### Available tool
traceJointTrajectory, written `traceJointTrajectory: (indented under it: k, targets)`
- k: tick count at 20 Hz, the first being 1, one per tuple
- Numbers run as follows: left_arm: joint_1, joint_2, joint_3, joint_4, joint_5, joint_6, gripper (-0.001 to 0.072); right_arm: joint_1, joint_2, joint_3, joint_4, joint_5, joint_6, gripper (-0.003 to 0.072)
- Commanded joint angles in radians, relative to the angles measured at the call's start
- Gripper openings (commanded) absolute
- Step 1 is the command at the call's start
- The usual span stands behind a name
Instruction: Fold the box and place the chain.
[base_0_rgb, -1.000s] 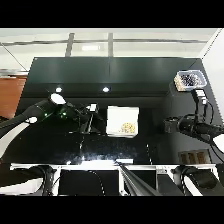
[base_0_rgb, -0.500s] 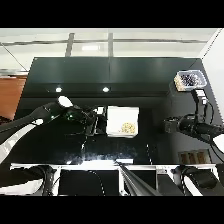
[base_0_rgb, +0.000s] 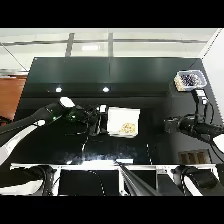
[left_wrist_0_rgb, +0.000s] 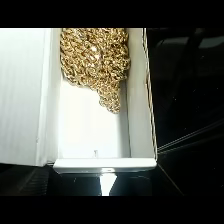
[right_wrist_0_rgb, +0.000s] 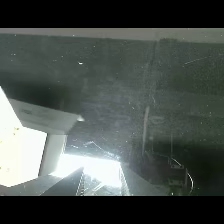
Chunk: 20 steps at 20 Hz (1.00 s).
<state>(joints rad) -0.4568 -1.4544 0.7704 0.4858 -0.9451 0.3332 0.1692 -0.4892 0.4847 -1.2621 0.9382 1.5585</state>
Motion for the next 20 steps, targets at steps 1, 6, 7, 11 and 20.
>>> traceJointTrajectory:
  k: [1, 6, 7, 11, 20]
  targets:
    - [-0.016, -0.001, 0.001, 0.014, 0.003, 0.000, 0.0654, 0.000, 0.000, 0.000, -0.010, 0.000, 0.000, 0.0260]
    - [-0.015, -0.001, 0.001, 0.038, 0.003, -0.002, 0.0495, 0.000, -0.001, 0.000, 0.111, -0.086, 0.030, 0.0445]
    - [-0.015, -0.001, 0.001, 0.038, 0.003, -0.002, 0.0495, 0.004, -0.011, 0.001, 0.151, -0.120, 0.031, 0.0686]
    - [-0.015, -0.001, 0.001, 0.037, 0.003, -0.002, 0.0495, 0.005, -0.243, 0.071, 0.246, -0.156, -0.027, 0.0681]
    - [-0.015, -0.001, 0.001, 0.037, 0.013, -0.011, 0.0495, 0.130, -0.595, 0.404, 0.417, -0.019, -0.751, 0.0602]
